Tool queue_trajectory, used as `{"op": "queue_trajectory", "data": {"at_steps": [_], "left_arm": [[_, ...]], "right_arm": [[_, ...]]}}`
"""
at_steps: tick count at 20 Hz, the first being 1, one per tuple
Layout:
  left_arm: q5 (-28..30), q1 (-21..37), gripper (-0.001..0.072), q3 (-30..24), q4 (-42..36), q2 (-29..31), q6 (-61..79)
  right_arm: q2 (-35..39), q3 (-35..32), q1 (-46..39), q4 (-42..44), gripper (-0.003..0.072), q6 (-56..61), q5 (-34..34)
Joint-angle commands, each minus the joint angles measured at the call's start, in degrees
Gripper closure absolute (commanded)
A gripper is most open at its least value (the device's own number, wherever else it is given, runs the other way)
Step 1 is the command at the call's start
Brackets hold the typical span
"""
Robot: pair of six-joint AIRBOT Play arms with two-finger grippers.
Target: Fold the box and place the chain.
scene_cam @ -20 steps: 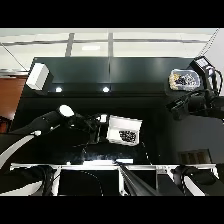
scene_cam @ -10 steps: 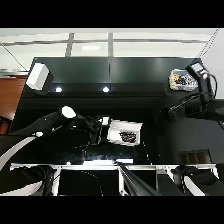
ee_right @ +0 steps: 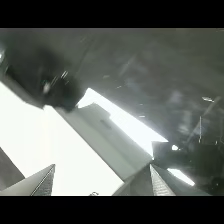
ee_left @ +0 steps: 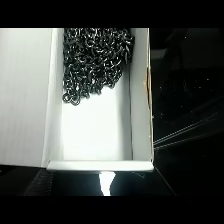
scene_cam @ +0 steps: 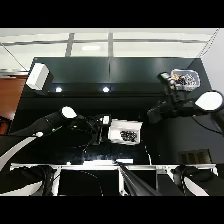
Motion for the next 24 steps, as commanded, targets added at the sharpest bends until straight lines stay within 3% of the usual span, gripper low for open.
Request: {"op": "queue_trajectory", "data": {"at_steps": [1, 6, 8, 13, 19, 21, 24], "left_arm": [[0.4, 0.0, 0.0307, 0.0, 0.0, 0.0, -0.3], [0.4, 0.0, 0.0307, 0.0, 0.0, 0.0, -0.2], [0.4, 0.0, 0.0307, 0.0, 0.0, 0.0, -0.2], [0.3, 0.0, 0.0306, 0.0, 0.1, 0.0, -0.2], [0.3, 0.0, 0.0307, 0.0, 0.2, 0.0, -0.2], [0.3, 0.0, 0.0307, 0.0, 0.2, 0.0, -0.2], [0.3, 0.0, 0.0307, 0.0, 0.2, 0.0, -0.2]], "right_arm": [[-3.5, 0.0, 3.8, 2.0, 0.0000, -16.1, 3.4], [-1.0, -0.5, 4.5, -2.8, 0.0001, -22.3, 9.6], [-0.9, -3.0, 6.9, -1.9, 0.0001, -24.9, 7.5], [-0.9, -5.3, 13.9, -4.7, 0.0001, -32.9, -5.4], [-0.9, -5.4, 13.9, -5.2, 0.0003, -33.4, -2.0], [-0.9, -5.4, 13.9, -5.1, 0.0224, -33.4, -2.0], [-0.9, -5.4, 13.9, -4.9, 0.0257, -33.4, -2.0]]}}
